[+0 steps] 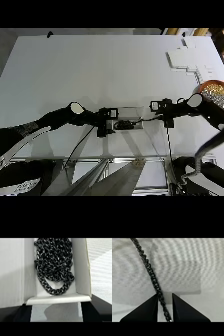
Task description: Fold the box and place the chain.
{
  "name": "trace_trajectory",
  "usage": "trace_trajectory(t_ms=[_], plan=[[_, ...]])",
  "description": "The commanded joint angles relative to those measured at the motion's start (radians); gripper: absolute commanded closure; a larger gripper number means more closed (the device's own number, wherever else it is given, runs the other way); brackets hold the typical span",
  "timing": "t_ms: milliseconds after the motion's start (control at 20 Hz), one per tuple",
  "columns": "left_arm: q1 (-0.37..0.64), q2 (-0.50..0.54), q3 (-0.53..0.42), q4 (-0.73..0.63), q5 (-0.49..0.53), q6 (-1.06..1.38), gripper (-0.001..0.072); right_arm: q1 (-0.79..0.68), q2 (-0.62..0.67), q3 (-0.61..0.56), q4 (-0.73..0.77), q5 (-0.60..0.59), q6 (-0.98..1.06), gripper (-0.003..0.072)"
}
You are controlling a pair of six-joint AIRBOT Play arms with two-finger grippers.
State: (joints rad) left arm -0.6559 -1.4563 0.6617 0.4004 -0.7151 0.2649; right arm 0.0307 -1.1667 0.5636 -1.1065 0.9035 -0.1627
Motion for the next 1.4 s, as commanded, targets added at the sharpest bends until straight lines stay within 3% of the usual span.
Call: trace_trajectory(t_ms=[0, 100, 150, 200, 350, 700, 850, 1050, 1350], plan=[[0.000, 0.001, 0.000, 0.000, 0.000, 0.000, 0.0376, -0.001, -0.018, -0.001, 0.001, 0.003, -0.004, 0.0535], [0.000, 0.001, 0.000, 0.000, 0.000, 0.000, 0.0376, -0.001, -0.018, -0.001, 0.001, 0.003, -0.004, 0.0565], [0.000, 0.001, 0.000, 0.000, 0.000, 0.000, 0.0376, -0.001, -0.018, -0.001, 0.001, 0.010, -0.004, 0.0641], [0.000, 0.001, 0.000, 0.000, 0.000, 0.000, 0.0376, -0.001, -0.018, -0.001, 0.001, 0.022, -0.004, 0.0672], [0.000, 0.001, 0.000, 0.000, 0.000, 0.000, 0.0376, 0.000, 0.013, 0.000, 0.017, 0.046, -0.003, 0.0672], [0.000, 0.001, 0.000, 0.000, 0.000, 0.000, 0.0376, 0.000, 0.233, 0.000, 0.114, 0.130, 0.000, 0.0672], [0.000, 0.001, 0.000, 0.000, 0.000, 0.000, 0.0376, -0.001, 0.229, 0.000, 0.103, 0.154, 0.000, 0.0671], [0.000, 0.001, 0.000, 0.000, 0.000, 0.000, 0.0376, -0.001, 0.180, 0.000, 0.040, 0.124, -0.001, 0.0484], [0.000, 0.001, 0.000, 0.000, 0.000, 0.000, 0.0376, -0.001, 0.067, 0.000, 0.004, 0.079, -0.001, 0.0485]])
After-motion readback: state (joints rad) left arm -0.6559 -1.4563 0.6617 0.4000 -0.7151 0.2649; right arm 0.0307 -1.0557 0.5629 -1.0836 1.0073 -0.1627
